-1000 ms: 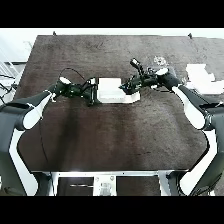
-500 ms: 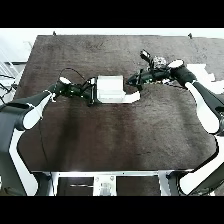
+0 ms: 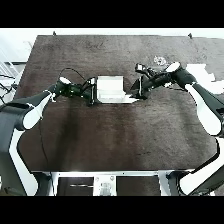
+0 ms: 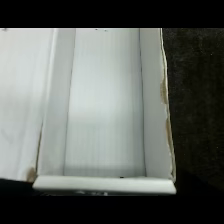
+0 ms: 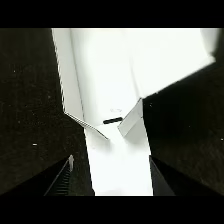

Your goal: Fold the box and place the chain.

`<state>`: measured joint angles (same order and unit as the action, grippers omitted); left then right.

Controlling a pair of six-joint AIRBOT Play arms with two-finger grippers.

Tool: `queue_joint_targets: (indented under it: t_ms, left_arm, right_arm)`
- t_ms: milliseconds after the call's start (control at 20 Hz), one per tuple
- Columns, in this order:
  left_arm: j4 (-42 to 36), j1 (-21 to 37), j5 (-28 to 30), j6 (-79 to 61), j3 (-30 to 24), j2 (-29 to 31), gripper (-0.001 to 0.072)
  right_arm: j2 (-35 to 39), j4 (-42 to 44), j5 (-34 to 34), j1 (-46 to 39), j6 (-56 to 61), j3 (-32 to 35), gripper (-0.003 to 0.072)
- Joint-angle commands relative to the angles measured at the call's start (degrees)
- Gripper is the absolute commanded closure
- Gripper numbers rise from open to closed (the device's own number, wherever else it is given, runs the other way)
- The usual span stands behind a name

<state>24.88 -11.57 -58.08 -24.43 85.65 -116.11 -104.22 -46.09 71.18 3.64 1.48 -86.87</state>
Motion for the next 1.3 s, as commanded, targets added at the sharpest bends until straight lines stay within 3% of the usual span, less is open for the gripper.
queue_joint_targets:
  t_ms: [0, 100, 200, 400, 600, 650, 1000, 1200, 1250]
  left_arm:
    - [0.02, 0.02, -0.02, 0.00, 0.00, -0.02, 0.0288]
    - [0.02, 0.02, -0.02, 0.00, 0.00, -0.02, 0.0288]
    - [0.02, 0.02, 0.00, 0.00, 0.00, -0.02, 0.0288]
    - [0.02, 0.02, -0.02, 0.00, 0.00, -0.02, 0.0289]
    - [0.02, 0.02, -0.04, 0.00, 0.00, -0.02, 0.0288]
    - [0.02, 0.02, -0.02, 0.00, 0.00, -0.02, 0.0288]
    - [0.02, 0.02, -0.02, 0.00, 0.00, -0.02, 0.0288]
    - [0.02, 0.02, -0.02, 0.00, 0.00, -0.02, 0.0288]
    - [0.02, 0.02, -0.02, 0.00, 0.00, -0.02, 0.0288]
  right_arm:
    - [-0.07, -0.96, -4.70, 2.32, -3.10, 1.70, 0.0108]
    - [-0.09, -0.96, -7.17, 3.48, -3.28, 2.27, 0.0109]
    - [-0.11, -0.92, -7.82, 4.20, -3.72, 2.40, 0.0233]
    - [-0.50, -0.90, -8.81, 5.40, -3.69, 2.43, 0.0245]
    - [-0.92, -0.83, -8.83, 6.67, -3.72, 2.40, 0.0408]
    - [-0.98, -0.20, -8.83, 7.15, -3.72, 2.43, 0.0415]
    - [-2.54, 3.32, -13.16, 9.07, -4.55, 2.40, 0.0387]
    - [-2.71, 3.61, -13.84, 9.03, -4.55, 2.43, 0.0265]
    - [-2.71, 3.56, -13.81, 9.03, -4.55, 2.43, 0.0163]
